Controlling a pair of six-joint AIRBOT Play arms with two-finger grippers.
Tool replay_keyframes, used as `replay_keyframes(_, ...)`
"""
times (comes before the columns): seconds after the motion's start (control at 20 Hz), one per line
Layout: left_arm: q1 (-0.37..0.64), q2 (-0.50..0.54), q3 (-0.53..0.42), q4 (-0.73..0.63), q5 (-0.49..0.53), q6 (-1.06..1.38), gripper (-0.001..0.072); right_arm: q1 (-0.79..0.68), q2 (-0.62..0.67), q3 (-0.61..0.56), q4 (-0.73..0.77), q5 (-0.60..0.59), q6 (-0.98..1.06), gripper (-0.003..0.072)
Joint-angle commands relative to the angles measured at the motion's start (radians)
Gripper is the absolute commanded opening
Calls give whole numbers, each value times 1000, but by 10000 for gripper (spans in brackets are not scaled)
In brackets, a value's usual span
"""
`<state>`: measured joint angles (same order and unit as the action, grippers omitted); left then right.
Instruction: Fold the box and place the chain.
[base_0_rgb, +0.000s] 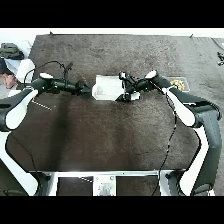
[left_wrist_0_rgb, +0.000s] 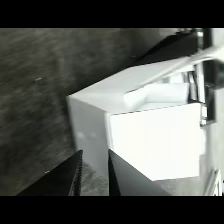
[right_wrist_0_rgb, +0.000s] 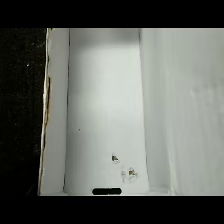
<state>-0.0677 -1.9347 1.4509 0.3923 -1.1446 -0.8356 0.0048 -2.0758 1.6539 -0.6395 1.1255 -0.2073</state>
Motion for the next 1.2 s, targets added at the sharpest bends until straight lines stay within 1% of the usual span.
replay_keyframes(0.0, -20, -1, 51, 37, -34, -30, 176, 0, 0, 1, 0, 0, 0, 210)
replay_keyframes(0.1, -34, -1, 63, 50, -33, -29, 221, 0, 0, 1, 0, 0, 0, 210)
replay_keyframes(0.15, -40, -1, 67, 53, -33, -30, 311, 0, 0, 1, 0, 0, 0, 210)
replay_keyframes(0.35, -59, -1, 77, 77, -18, -59, 311, 0, 0, 1, 0, 0, 0, 210)
replay_keyframes(0.8, -145, 2, 203, 345, -10, -303, 310, 0, 0, 1, 0, 0, 0, 209)
replay_keyframes(1.0, -192, 2, 234, 471, 28, -448, 310, 0, 0, 1, 0, 0, 0, 210)
replay_keyframes(1.15, -223, 3, 248, 541, 63, -543, 310, 0, 0, 1, 0, 0, 0, 210)
